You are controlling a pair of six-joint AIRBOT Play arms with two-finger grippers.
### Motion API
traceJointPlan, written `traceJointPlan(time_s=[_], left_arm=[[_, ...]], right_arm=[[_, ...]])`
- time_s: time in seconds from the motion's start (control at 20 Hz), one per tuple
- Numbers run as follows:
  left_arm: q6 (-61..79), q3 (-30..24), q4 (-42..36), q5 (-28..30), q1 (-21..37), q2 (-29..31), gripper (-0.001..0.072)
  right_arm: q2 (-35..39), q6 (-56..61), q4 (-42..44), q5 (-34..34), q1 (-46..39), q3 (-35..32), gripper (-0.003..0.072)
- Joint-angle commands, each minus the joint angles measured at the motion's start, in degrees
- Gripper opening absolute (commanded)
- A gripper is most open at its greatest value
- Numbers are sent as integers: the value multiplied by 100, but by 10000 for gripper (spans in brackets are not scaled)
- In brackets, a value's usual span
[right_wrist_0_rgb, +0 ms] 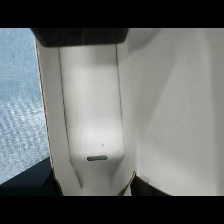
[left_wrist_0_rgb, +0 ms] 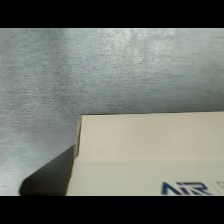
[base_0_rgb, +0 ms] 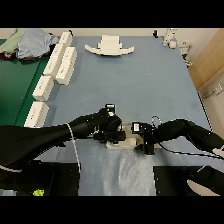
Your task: Fold the box.
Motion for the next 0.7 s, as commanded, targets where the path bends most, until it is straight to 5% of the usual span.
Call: traceJointPlan(time_s=[0.0,0.05,0.45,0.5,0.55,0.65], left_arm=[[-223,72,146,-131,-22,-116,223],[-245,72,186,-170,-24,-116,16],[-243,74,219,-188,-94,-105,17],[-199,74,221,-177,-94,-85,197],[-219,74,225,-181,-94,-61,471],[-225,74,225,-251,-92,0,512]], right_arm=[[-2,0,2,2,0,-2,441],[0,0,2,2,0,-2,441],[0,0,2,2,0,-2,441],[0,0,2,2,0,-2,441],[0,0,2,2,0,-2,441],[-2,0,2,2,0,-2,441]])
